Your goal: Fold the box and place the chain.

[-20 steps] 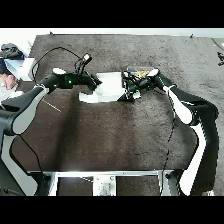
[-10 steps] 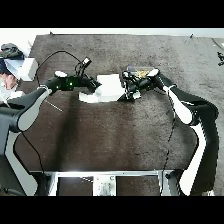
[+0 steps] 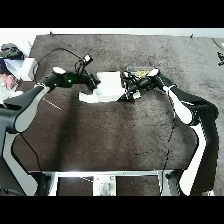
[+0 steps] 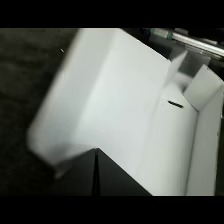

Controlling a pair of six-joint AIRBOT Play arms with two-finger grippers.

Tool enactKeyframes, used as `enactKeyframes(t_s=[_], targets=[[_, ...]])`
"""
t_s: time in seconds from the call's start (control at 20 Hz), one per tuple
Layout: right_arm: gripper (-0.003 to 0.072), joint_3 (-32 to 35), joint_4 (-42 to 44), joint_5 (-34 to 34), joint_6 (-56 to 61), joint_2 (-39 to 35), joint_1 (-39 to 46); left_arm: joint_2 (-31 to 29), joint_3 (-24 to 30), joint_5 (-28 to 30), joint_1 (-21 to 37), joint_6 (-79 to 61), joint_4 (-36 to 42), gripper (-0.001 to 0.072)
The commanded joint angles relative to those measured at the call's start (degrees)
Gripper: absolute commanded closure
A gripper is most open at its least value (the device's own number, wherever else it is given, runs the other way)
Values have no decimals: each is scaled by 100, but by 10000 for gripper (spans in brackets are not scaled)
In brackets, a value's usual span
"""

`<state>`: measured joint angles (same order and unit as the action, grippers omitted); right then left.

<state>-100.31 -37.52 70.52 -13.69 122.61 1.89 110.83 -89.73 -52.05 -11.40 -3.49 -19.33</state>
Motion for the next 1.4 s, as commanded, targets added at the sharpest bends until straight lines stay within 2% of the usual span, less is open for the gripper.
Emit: enactKeyframes(t_s=[0.0, 0.1, 0.2, 0.25, 0.3, 0.4, 0.55, 0.7, 0.85, 1.0, 1.35], targets=[[287, -4, 2, 2, 2, 2, -2, -317, -96, -260, 197, -116, 0, 698], [287, -4, 2, 0, 2, 2, -2, -476, -96, -719, 356, -109, -118, 697], [287, -4, 2, 2, 2, 2, -2, -516, -98, -1215, 431, -184, -649, 682], [287, -4, 2, 2, 2, 2, -2, -514, -96, -1412, 428, -280, -1172, 338], [287, -4, 2, 2, 2, 2, -2, -514, -92, -1462, 417, -179, -1711, 42], [287, -4, 2, 2, 2, 2, -4, -507, -90, -1445, 400, 55, -2498, 26], [287, -4, 2, 2, 2, 2, -4, -415, -90, -1460, 378, -144, -2719, 12], [287, -4, 2, 2, 2, 2, -4, -308, -83, -1252, 81, -149, -3097, -4], [287, -4, 2, 2, 2, 2, -4, -175, -81, -857, -205, 26, -3150, -4], [287, -4, 2, 2, 2, 2, -4, -68, -79, -695, -393, 57, -3134, -4], [287, -4, 2, 2, 2, 2, -4, 9, -81, -640, -520, 260, -3272, -2]])
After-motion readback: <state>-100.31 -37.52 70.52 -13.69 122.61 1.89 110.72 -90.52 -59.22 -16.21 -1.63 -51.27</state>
